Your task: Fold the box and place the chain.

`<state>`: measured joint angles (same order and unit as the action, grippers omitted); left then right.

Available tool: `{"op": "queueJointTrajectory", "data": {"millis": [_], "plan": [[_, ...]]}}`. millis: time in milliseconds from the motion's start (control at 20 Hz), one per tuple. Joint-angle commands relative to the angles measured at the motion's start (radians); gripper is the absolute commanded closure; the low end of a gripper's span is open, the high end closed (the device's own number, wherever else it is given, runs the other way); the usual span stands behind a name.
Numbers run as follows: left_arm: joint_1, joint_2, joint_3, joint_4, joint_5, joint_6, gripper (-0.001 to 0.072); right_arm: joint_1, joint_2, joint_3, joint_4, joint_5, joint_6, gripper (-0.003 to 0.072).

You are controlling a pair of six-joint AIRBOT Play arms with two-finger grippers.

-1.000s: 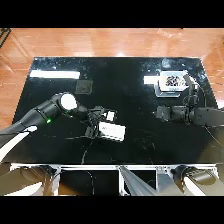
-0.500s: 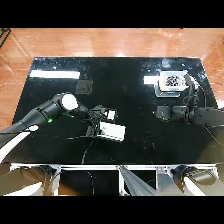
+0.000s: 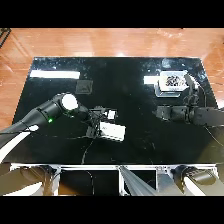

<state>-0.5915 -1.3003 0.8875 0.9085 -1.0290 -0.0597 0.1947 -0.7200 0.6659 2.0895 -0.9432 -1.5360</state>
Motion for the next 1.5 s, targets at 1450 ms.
{"op": "queueJointTrajectory", "data": {"millis": [1450], "plan": [[-0.018, -0.009, 0.0, 0.007, 0.05, -0.042, 0.0071, 0.0, -0.001, 0.0, -0.005, 0.009, 0.0, 0.067]]}}
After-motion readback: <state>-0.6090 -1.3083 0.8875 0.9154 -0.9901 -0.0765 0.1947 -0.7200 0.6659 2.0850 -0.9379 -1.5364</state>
